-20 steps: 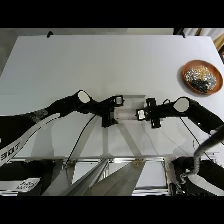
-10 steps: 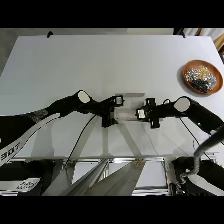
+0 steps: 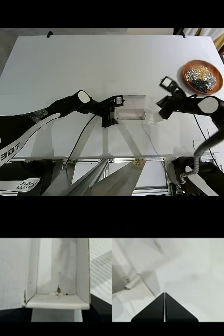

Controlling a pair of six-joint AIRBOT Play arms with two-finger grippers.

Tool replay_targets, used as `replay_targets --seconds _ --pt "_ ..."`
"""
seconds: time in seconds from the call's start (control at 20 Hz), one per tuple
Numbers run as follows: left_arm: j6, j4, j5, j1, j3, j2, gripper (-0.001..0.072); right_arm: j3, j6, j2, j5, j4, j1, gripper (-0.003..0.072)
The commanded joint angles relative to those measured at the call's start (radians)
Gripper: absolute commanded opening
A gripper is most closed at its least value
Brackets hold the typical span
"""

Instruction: Fold the box and place the chain.

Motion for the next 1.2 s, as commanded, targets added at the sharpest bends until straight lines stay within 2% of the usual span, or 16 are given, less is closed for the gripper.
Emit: replay_targets --seconds 0.0,0.15,0.35,0.7,1.15 --pt "0.0 0.001 0.0 0.0 0.0 0.0 0.0154 0.0 0.555 0.026 0.071 -0.158 -0.151 0.0012" --pt "0.0 0.001 0.0 0.0 0.0 0.0 0.0154 0.0 0.657 0.002 0.151 -0.178 -0.205 0.0012" --pt "0.0 0.001 0.0 0.0 0.0 0.0 0.0154 0.0 0.663 -0.121 0.232 -0.125 -0.141 0.0012" --pt "0.0 0.001 0.0 0.0 0.0 0.0 0.0154 0.0 0.638 -0.303 0.2 0.019 -0.031 0.0011" --pt "0.0 0.001 0.0 0.0 0.0 0.0 0.0154 0.0 0.571 -0.311 0.166 0.105 -0.026 0.0012"
